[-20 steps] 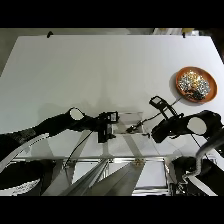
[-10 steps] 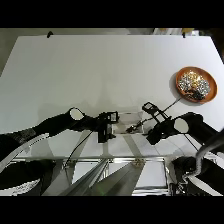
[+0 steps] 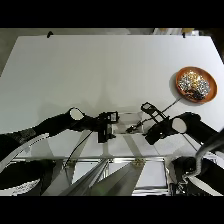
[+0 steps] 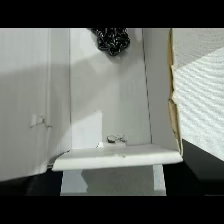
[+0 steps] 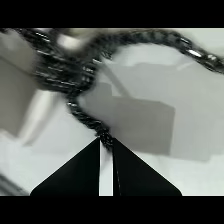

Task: Fold the box and place the chain.

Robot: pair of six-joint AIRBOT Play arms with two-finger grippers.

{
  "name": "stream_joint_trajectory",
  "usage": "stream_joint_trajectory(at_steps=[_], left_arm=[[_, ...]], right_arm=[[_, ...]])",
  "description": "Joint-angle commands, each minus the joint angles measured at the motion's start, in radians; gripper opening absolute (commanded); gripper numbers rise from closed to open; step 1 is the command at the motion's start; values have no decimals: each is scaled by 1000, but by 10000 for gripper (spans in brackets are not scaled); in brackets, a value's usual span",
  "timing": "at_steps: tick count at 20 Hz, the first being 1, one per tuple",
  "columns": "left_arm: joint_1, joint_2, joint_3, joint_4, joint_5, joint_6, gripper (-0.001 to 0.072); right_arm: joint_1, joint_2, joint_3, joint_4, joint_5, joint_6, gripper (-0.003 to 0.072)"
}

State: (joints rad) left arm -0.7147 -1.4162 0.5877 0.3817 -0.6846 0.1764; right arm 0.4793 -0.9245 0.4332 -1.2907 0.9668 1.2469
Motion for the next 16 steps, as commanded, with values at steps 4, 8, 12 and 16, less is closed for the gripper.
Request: stream_joint_trajectory(at_steps=[4, 8, 12, 16], left_arm=[[0, 0, 0, 0, 0, -1, 205], [0, 0, 0, 0, 0, 0, 205], [0, 0, 0, 0, 0, 0, 205], [0, 0, 0, 0, 0, 1, 205]], right_arm=[[-1, 225, 187, -33, 207, 27, 12], [0, 237, 381, 38, 240, 40, 12], [3, 224, 454, 203, 200, 35, 12], [70, 171, 454, 221, 155, 34, 12]])
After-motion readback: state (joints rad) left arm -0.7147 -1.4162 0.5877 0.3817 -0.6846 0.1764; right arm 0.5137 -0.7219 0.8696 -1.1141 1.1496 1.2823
